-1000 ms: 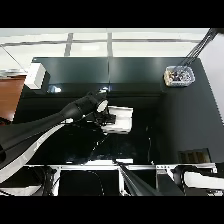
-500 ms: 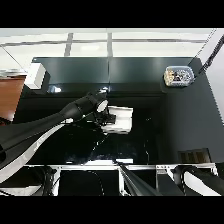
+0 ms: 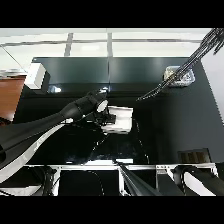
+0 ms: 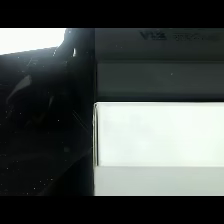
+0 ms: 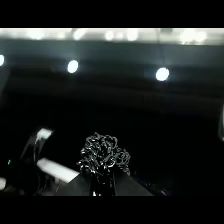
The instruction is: Fold the box and place the chain.
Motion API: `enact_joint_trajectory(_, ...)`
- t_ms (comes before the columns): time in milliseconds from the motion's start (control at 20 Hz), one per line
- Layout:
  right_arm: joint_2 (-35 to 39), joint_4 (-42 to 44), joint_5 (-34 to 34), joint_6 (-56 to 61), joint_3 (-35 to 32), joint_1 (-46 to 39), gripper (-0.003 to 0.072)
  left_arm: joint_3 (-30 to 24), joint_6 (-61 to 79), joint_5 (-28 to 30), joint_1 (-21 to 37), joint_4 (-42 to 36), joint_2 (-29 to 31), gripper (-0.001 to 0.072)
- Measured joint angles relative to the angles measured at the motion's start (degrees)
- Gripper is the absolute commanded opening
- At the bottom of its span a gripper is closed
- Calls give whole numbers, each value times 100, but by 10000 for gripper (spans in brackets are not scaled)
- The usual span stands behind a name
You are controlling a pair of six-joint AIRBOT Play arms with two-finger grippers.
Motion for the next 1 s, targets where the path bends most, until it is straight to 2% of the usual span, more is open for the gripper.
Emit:
enact_joint_trajectory(250,13,153,446,-7,-131,542,15,0,0,0,-2,0,0,26)
enact_joint_trajectory(600,15,275,682,48,-361,1314,15,0,0,0,-2,0,0,27)
enact_joint_trajectory(750,9,531,535,55,-382,1604,14,0,0,-2,-2,0,0,27)
enact_joint_trajectory(1000,-96,804,-122,55,-450,2142,15,0,0,0,-2,0,0,26)
